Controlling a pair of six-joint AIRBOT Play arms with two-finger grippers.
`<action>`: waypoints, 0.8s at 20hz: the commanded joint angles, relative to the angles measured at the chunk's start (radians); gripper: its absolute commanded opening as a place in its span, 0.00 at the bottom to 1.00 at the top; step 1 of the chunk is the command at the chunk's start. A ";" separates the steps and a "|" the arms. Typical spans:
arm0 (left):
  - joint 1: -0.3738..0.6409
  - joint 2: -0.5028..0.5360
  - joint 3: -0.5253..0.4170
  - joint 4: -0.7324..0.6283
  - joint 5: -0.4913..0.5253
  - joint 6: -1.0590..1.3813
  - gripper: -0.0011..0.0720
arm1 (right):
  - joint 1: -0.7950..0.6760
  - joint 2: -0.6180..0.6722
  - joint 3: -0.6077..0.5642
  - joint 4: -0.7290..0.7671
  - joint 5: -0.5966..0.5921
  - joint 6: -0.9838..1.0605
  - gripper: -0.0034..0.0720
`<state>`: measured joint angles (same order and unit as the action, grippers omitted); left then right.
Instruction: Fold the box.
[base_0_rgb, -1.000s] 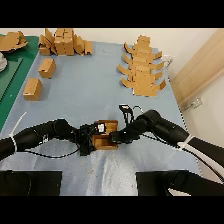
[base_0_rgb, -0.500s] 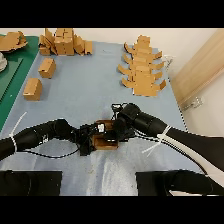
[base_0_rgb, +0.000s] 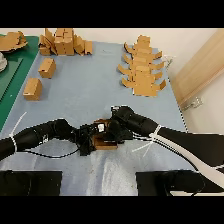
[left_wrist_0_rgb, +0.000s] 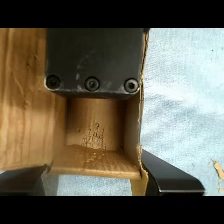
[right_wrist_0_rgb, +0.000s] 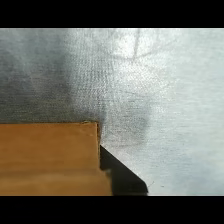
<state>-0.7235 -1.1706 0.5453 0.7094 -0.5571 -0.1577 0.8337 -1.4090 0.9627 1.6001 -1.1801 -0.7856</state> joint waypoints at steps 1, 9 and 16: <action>0.000 0.001 0.000 0.000 0.000 0.002 0.63 | 0.002 -0.008 0.000 -0.007 0.022 -0.003 0.05; 0.000 0.001 0.000 0.001 0.000 0.002 0.63 | 0.001 0.057 0.000 0.027 0.018 -0.019 0.68; 0.000 0.001 0.000 0.001 0.000 0.002 0.63 | -0.025 0.259 0.000 0.000 -0.084 0.011 0.69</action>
<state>-0.7235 -1.1702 0.5453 0.7097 -0.5549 -0.1566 0.8238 -1.2163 0.9623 1.6188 -1.1854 -0.7879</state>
